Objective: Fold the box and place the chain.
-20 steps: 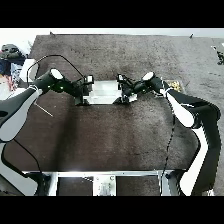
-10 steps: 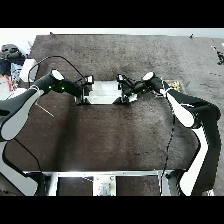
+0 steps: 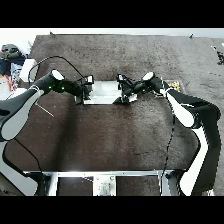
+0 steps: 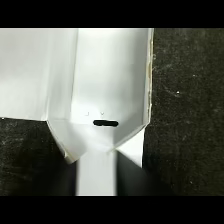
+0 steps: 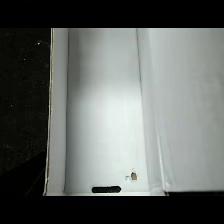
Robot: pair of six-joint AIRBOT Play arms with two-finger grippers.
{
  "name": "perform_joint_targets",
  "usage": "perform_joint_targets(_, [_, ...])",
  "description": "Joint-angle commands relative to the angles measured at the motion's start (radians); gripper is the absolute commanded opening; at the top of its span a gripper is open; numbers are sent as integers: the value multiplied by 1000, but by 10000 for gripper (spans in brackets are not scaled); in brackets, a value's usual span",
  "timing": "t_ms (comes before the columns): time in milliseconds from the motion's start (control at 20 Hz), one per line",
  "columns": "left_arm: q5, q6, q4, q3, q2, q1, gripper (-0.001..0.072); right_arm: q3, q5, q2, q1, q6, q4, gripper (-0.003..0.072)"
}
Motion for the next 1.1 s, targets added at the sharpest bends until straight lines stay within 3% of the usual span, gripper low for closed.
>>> perform_joint_targets(0, [-3, 9, -14, 0, -12, 0, 200, 0, 0, 0, 1, 0, 0, 400])
perform_joint_targets(100, [-5, 9, -39, 0, -24, 0, 200, 0, 0, 0, 1, 0, 0, 400])
perform_joint_targets(150, [-4, 10, -60, 0, -28, 0, 163, 0, 0, 0, 1, 0, 0, 400])
perform_joint_targets(350, [-4, 60, -150, 0, -29, 0, 164, 0, 0, 0, 1, 0, 0, 399])
perform_joint_targets(850, [-56, 69, -184, 0, -36, 0, 163, 0, 0, 0, 1, 0, 0, 400])
perform_joint_targets(1050, [-61, 111, -270, 0, -45, 0, 164, 0, 0, 0, 1, 0, 0, 400])
